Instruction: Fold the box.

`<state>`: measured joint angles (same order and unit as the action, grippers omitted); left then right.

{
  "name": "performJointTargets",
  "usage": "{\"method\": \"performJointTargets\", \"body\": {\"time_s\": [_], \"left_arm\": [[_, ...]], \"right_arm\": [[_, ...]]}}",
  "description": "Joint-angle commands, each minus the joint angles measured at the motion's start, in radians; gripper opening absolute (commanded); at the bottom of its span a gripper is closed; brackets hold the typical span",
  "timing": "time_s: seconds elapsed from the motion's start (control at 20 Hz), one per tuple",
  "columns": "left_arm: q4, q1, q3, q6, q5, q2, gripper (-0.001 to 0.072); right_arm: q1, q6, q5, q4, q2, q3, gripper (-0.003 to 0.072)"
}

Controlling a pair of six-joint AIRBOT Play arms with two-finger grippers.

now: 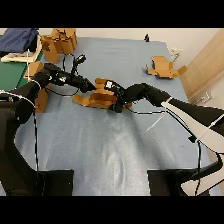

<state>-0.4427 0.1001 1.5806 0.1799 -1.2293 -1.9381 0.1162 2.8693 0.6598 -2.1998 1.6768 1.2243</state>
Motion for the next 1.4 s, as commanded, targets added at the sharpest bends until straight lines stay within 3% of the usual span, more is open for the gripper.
{"method": "performJointTargets", "body": {"time_s": [0.0, 0.1, 0.15, 0.25, 0.35, 1.35], "left_arm": [[0.001, -0.001, 0.000, 0.001, -0.041, 0.000, 0.0022], [0.001, -0.001, 0.000, 0.001, -0.059, 0.000, 0.0022], [0.001, -0.001, 0.000, 0.001, -0.066, 0.000, 0.0022], [0.001, -0.001, 0.000, 0.001, -0.075, 0.000, 0.0022], [0.001, -0.001, 0.000, 0.000, -0.080, 0.000, 0.0022], [0.000, -0.010, 0.001, 0.000, -0.077, 0.000, 0.0023]], "right_arm": [[-0.001, -0.008, 0.003, 0.003, 0.001, -0.001, 0.0698], [-0.001, -0.007, 0.001, 0.003, 0.001, -0.001, 0.0676], [-0.001, -0.007, -0.002, 0.003, 0.001, -0.001, 0.0608], [-0.001, -0.007, -0.013, 0.000, 0.001, -0.001, 0.0607], [-0.001, -0.007, -0.017, 0.000, 0.001, -0.001, 0.0533], [-0.001, 0.003, -0.026, 0.001, 0.034, -0.002, 0.0519]]}}
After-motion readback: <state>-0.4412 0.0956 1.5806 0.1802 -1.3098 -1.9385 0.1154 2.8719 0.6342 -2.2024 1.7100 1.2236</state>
